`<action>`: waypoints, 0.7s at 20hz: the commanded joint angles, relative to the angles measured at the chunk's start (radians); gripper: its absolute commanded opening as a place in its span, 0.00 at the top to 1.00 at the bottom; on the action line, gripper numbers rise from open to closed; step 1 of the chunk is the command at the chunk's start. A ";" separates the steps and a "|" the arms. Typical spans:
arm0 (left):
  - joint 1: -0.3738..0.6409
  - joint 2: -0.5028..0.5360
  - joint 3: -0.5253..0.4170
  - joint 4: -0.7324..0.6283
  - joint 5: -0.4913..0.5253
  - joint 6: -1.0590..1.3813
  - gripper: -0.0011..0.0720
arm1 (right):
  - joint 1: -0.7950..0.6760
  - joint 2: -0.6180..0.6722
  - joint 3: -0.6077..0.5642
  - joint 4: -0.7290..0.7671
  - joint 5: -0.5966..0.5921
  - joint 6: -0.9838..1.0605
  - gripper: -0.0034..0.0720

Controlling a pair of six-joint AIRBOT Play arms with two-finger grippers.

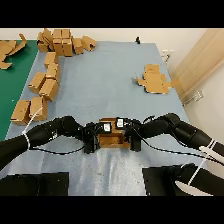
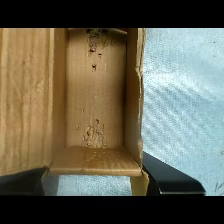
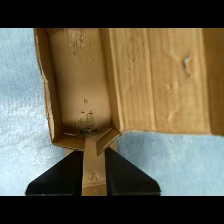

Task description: Fold the box.

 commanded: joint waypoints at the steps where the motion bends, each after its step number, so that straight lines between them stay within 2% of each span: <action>1: 0.000 0.000 0.001 0.000 0.000 0.000 0.27 | 0.018 -0.001 0.000 0.028 0.021 -0.008 0.69; 4: 0.000 0.000 0.001 0.000 0.000 0.000 0.27 | 0.032 -0.002 0.000 0.030 0.036 -0.008 0.70; 5: 0.000 0.000 0.001 0.000 0.000 0.000 0.27 | 0.032 -0.002 0.000 0.035 0.041 -0.009 0.75; 12: 0.000 0.000 0.001 0.000 0.000 0.000 0.27 | 0.032 -0.005 -0.001 0.118 0.069 -0.079 0.74; 13: 0.000 0.000 0.001 0.000 0.000 0.000 0.27 | 0.032 -0.014 -0.001 0.128 0.069 -0.079 0.67; 14: 0.000 0.000 0.001 0.000 0.000 0.000 0.27 | 0.032 -0.028 -0.001 0.139 0.068 -0.079 0.51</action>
